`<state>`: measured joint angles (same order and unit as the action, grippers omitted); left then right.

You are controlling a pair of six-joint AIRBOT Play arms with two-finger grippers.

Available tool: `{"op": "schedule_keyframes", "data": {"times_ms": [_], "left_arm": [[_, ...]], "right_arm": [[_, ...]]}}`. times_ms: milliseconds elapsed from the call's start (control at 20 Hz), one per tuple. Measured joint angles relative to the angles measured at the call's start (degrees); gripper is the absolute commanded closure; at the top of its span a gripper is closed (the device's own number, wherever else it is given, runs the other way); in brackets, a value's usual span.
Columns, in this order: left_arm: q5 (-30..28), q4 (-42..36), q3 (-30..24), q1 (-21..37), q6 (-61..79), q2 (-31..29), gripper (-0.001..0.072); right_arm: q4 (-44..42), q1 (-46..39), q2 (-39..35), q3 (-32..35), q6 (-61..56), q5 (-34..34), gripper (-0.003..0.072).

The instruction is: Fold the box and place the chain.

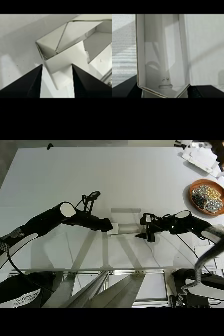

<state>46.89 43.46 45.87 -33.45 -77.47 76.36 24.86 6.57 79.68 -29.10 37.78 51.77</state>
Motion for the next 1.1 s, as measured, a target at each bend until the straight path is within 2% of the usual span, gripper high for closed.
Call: {"op": "schedule_keyframes", "data": {"times_ms": [250,700,1100], "left_arm": [[2.8,9.5,5.0,-3.2,-10.6,2.3,0.0289],[7.5,16.2,12.5,-5.5,-22.2,5.2,0.029],[9.7,20.9,14.0,-7.6,-30.6,6.6,0.0291]], "right_arm": [[0.0,0.0,0.0,0.0,0.0,0.0,0.0388],[0.0,0.0,0.0,0.0,0.0,0.0,0.0388],[0.0,0.0,0.0,0.0,0.0,0.0,0.0388]]}}
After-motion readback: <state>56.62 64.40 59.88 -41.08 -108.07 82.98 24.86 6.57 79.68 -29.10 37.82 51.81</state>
